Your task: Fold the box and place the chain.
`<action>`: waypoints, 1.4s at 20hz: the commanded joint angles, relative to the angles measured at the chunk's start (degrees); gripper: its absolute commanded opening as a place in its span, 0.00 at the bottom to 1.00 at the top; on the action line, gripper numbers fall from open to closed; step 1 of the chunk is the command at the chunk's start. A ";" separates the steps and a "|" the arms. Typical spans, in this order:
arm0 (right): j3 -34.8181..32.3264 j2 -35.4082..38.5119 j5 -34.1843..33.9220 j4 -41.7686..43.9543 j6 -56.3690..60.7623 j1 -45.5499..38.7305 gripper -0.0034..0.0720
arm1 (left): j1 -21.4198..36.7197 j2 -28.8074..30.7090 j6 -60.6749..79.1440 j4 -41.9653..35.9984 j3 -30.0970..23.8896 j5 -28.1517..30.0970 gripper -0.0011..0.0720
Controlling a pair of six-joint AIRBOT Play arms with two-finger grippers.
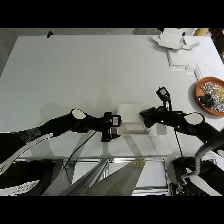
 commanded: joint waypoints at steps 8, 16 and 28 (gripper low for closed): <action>12.63 9.94 26.71 -38.53 1.29 0.68 0.08 | 0.00 0.04 0.24 0.07 -0.02 0.00 0.39; 4.35 12.11 30.88 -42.03 -29.35 -7.41 0.40 | 0.00 0.04 0.22 0.07 -0.02 -0.02 0.39; 2.99 3.56 23.61 -25.64 -33.59 -4.68 0.34 | 0.00 0.04 0.24 0.07 -0.02 -0.42 0.39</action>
